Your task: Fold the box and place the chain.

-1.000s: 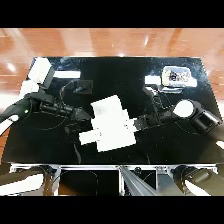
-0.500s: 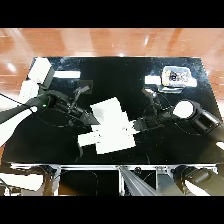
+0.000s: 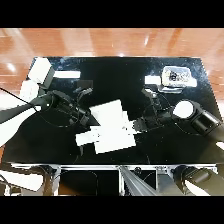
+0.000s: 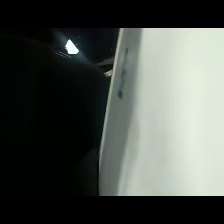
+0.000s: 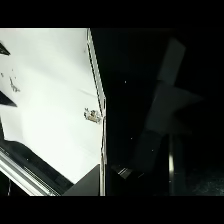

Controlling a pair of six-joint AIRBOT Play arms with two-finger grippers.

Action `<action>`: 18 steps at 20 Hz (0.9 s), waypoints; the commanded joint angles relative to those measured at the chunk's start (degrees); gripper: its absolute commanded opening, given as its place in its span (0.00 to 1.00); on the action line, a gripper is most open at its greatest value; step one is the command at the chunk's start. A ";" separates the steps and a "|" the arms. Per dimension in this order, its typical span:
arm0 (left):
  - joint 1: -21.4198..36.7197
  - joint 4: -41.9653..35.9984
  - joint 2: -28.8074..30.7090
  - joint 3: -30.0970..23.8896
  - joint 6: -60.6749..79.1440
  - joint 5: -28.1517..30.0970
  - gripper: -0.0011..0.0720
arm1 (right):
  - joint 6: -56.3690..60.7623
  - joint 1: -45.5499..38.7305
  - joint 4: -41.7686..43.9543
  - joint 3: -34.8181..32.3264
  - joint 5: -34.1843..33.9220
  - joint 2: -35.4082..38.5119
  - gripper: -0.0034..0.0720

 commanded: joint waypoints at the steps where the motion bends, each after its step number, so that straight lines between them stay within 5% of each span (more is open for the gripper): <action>1: 0.02 0.13 -0.07 0.07 1.11 -1.14 0.05 | 0.85 0.02 -0.74 0.00 1.27 0.02 0.21; 2: 0.04 0.13 -0.07 0.07 2.01 -1.11 0.05 | 1.68 -0.04 -2.19 0.00 1.29 0.02 0.78; 3: 0.04 0.15 -0.04 0.13 2.60 -1.07 0.05 | 1.84 -0.39 -4.46 0.13 1.75 0.02 1.00; 7: -0.98 2.95 0.70 2.40 5.79 -0.81 0.05 | 1.64 -7.85 -18.03 5.09 12.72 0.04 1.00; 10: -4.79 10.49 4.90 2.80 7.23 -7.45 0.04 | -1.31 -16.59 -27.82 11.21 19.76 0.33 1.00; 18: -15.85 17.11 19.74 -0.61 10.84 -27.06 0.05 | -10.36 -26.27 -27.50 13.14 13.66 0.83 1.00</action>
